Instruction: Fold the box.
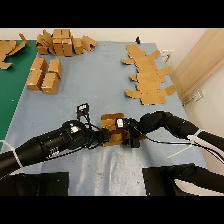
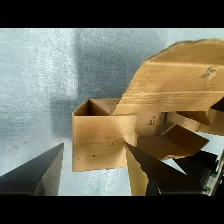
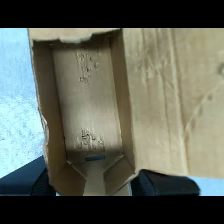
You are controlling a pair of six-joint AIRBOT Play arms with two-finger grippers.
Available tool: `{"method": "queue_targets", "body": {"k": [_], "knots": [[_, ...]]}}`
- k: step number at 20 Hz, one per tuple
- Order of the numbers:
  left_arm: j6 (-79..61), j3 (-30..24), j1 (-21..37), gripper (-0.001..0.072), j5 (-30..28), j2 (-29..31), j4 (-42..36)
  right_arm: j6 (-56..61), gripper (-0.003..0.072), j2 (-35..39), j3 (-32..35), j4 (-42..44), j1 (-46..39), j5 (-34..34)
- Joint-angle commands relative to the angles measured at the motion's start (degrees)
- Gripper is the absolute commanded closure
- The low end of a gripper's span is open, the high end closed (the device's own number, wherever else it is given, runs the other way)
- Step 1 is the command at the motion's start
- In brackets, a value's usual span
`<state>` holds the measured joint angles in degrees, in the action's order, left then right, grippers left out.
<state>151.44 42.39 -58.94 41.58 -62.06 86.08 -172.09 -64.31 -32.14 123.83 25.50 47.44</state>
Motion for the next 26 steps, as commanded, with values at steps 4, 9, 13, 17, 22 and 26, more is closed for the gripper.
{"method": "queue_targets", "body": {"k": [4,9,13,17,22,26], "knots": [[-4.72,3.45,-0.02,0.0116,1.16,-3.8,-0.81,0.02,0.0099,0.0,0.0,0.02,-0.02,-0.02],[-6.32,4.68,-0.02,0.0116,2.25,-6.73,-2.19,0.02,0.0099,0.0,0.0,0.02,-0.02,-0.02],[-6.6,4.79,-0.02,0.0116,2.54,-7.43,-3.32,0.02,0.0099,0.0,0.0,0.02,-0.02,-0.02],[-6.6,4.79,0.11,0.0116,2.05,-7.48,-3.23,0.02,0.0099,0.0,0.0,0.02,-0.02,0.0],[-6.6,4.79,0.0,0.0116,0.37,-7.5,-2.62,0.02,0.0099,0.0,0.0,0.02,-0.02,0.0],[-6.29,5.05,0.04,0.0117,2.8,-8.17,-2.82,0.02,0.0099,0.0,0.0,0.02,-0.02,0.0]]}}
